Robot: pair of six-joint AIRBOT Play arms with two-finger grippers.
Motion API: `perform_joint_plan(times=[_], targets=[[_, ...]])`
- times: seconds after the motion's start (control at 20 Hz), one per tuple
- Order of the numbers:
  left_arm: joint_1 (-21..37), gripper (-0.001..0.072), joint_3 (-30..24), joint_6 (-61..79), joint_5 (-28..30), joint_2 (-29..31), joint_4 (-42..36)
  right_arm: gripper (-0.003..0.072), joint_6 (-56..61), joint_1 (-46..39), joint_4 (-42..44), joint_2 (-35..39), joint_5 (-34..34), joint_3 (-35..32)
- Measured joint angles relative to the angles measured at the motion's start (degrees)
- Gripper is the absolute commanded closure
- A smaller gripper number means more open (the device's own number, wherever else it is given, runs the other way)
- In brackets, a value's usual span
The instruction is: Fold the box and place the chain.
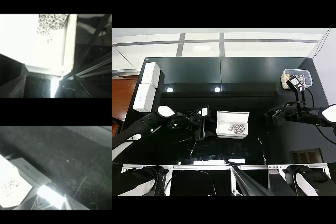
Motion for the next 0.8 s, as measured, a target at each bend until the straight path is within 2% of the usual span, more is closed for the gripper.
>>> perform_joint_plan(times=[0.25,0.8], targets=[[-2.4,-0.0006,0.7,0.6,1.9,-1.9,-0.3,0.0316,0.0,0.0,0.1,0.0,0.3,0.0],[-3.8,0.0002,2.3,-0.1,4.8,-3.5,1.2,0.0316,0.0,0.0,0.3,0.0,0.2,0.0]])
